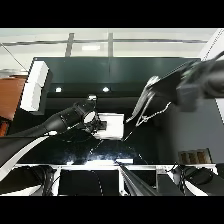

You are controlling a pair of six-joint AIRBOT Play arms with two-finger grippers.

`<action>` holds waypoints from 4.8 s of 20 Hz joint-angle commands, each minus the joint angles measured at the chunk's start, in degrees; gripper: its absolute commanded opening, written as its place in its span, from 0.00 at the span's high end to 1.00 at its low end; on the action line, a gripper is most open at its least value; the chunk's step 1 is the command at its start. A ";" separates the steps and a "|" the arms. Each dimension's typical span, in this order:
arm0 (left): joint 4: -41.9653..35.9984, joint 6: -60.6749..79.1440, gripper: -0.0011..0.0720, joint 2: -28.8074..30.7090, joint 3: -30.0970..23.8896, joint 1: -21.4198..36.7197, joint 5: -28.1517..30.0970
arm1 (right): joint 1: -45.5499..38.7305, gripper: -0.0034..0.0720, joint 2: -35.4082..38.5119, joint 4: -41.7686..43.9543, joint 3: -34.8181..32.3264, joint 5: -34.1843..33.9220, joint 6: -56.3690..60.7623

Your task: Fold the box and place the chain.

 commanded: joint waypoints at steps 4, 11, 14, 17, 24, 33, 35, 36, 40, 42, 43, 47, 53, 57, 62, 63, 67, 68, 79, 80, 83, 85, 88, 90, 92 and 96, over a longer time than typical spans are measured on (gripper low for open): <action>0.09 -0.02 0.94 -0.04 -0.02 0.00 0.20 | 7.61 0.93 -0.76 4.39 -14.82 -10.64 0.90; 0.04 -0.02 0.94 -0.04 -0.02 0.00 0.59 | 11.98 0.93 -6.75 6.23 -19.74 -19.85 -0.02; 0.04 -0.02 0.94 -0.04 -0.02 0.00 0.59 | 12.31 0.93 -10.54 3.82 -19.93 -19.30 -0.13; 0.02 -0.02 0.94 -0.04 -0.02 0.00 0.55 | 11.65 0.93 -11.19 -2.19 -21.24 -18.43 2.32; 0.00 -0.02 0.94 -0.04 -0.02 0.00 0.57 | 11.63 0.93 -12.61 0.37 -23.91 -20.50 2.64; 0.00 -0.02 0.94 -0.04 -0.02 0.00 0.48 | 4.92 0.23 -11.19 -5.20 -23.91 -13.40 2.71; 0.00 -0.02 0.94 -0.04 -0.02 0.00 0.42 | -0.61 0.23 -8.22 -11.87 -23.93 -9.07 3.02; 0.00 -0.02 0.94 -0.04 -0.02 0.00 0.44 | -3.50 0.23 -7.19 -15.58 -24.13 -8.09 3.65; 0.00 -0.02 0.94 -0.04 -0.02 0.00 0.44 | -15.82 0.15 -6.67 -28.85 -30.60 -14.80 13.11; 0.00 -0.02 0.94 -0.04 -0.02 0.00 0.46 | -20.76 0.02 -7.67 -30.01 -36.54 -22.16 16.28; 0.00 -0.02 0.94 -0.04 -0.02 0.00 0.44 | -22.91 0.02 -9.18 -29.75 -38.29 -24.96 18.01; -0.02 -0.04 0.94 -0.04 -0.02 0.00 0.44 | -27.98 0.03 -15.04 -31.65 -38.75 -37.13 31.61; -0.22 -0.07 0.94 -0.04 -0.02 0.00 1.09 | -28.00 0.04 -22.62 -36.20 -38.73 -47.60 40.76; -0.24 -0.07 0.94 -0.04 -0.02 0.00 1.07 | -28.02 0.23 -26.03 -36.17 -38.73 -48.61 41.55; -0.22 -0.07 0.94 -0.04 -0.02 0.00 1.09 | -28.04 0.26 -28.20 -36.20 -38.73 -52.33 41.94; -0.22 -0.07 0.94 -0.04 -0.02 0.00 1.09 | -28.04 0.27 -28.57 -36.20 -38.73 -52.35 41.99; -0.20 -0.07 0.94 -0.04 -0.02 0.00 1.11 | -28.04 0.85 -28.70 -36.17 -38.62 -52.43 42.16; -0.20 -0.04 0.94 -0.04 -0.02 0.00 1.07 | -28.02 0.93 -28.70 -36.17 -38.47 -51.69 42.12; -0.17 -0.04 0.94 -0.04 -0.02 0.00 1.16 | -27.32 0.93 -1.90 -29.62 -37.79 -39.58 20.83; 0.07 -0.02 0.94 -0.04 -0.02 0.00 1.16 | -27.30 0.93 2.86 -23.04 -37.77 -39.95 15.74; 0.20 -0.02 0.94 -0.04 -0.02 0.00 1.36 | -27.30 0.93 12.57 -2.08 -34.47 -37.18 2.05; 0.22 -0.02 0.94 -0.04 -0.02 0.00 1.33 | -27.26 0.93 13.97 7.87 -29.51 -31.28 -2.75; 0.20 -0.02 0.94 -0.04 -0.02 0.00 1.33 | -23.76 0.93 13.97 13.73 -23.96 -27.67 -4.46; -0.02 -0.02 0.94 -0.04 -0.02 -0.02 1.29 | -19.28 0.93 13.92 14.69 -23.21 -27.28 -3.76; -0.02 -0.02 0.94 -0.04 -0.02 -0.07 1.25 | -14.08 0.93 13.31 14.45 -23.21 -26.99 -3.43; -0.02 -0.02 0.94 -0.04 -0.02 -0.09 1.01 | -3.89 0.93 10.08 15.06 -23.21 -29.07 -2.03</action>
